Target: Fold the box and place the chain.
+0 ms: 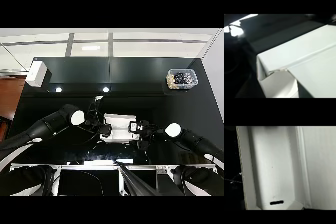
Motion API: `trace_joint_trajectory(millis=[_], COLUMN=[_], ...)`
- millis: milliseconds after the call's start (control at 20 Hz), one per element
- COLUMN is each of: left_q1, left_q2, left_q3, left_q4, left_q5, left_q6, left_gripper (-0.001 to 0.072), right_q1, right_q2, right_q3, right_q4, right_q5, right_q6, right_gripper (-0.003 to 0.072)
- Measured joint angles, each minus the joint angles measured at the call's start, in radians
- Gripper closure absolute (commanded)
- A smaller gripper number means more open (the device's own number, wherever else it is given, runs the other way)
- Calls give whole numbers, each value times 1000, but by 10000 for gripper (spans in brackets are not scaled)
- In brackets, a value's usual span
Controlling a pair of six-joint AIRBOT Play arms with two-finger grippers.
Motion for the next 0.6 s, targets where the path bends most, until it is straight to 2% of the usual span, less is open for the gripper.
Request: trace_joint_trajectory(millis=[100,200,600], left_q1=[-11,-17,-68], left_q2=[0,0,-26], left_q3=[10,14,19], left_q4=[29,43,132], left_q5=[-22,-37,-71], left_q6=[-43,-67,-161], left_gripper=[253,304,303], right_q1=[0,0,0], right_q2=[0,0,0], right_q3=[0,0,0], right_q4=[0,1,-2], right_q5=[-1,0,3], right_q6=[0,0,-1], right_gripper=[263,263,263])
